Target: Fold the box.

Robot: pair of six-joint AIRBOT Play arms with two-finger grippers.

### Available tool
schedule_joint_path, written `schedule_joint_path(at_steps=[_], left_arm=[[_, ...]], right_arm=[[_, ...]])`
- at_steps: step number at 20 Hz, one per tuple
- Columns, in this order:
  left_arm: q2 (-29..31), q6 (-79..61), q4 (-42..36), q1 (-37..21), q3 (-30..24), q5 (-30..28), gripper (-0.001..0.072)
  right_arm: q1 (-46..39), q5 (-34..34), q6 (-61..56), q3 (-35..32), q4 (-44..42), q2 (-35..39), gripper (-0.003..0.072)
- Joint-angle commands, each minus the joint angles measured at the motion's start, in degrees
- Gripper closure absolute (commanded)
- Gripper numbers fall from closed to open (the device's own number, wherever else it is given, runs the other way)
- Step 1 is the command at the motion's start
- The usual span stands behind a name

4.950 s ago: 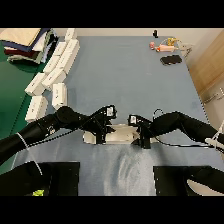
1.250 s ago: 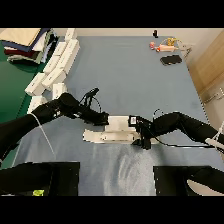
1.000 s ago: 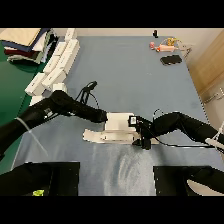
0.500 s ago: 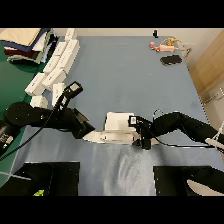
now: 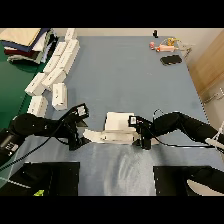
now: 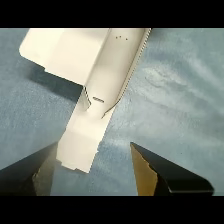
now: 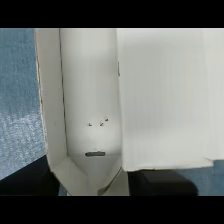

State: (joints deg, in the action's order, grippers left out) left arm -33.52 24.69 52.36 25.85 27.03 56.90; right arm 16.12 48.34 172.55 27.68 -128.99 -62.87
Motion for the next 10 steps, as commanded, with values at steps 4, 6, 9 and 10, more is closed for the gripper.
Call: schedule_joint_path(at_steps=[4,6,9,10], left_arm=[[-8.3,-23.6,-11.3,0.6,-5.5,-6.5,0.0007],[-12.0,-28.2,-14.6,2.1,-5.5,-10.6,0.0008],[-17.0,-33.4,-16.9,4.2,-5.2,-15.7,0.0145],[-18.5,-34.2,-18.0,4.8,-4.6,-17.3,0.0145]], right_arm=[[0.0,0.0,0.0,0.0,0.0,0.0,0.0178],[0.0,0.0,0.0,0.0,0.0,0.0,0.0178],[0.0,0.0,0.0,0.0,0.0,0.0,0.0178],[0.0,0.0,0.0,0.0,0.0,0.0,0.0178]])
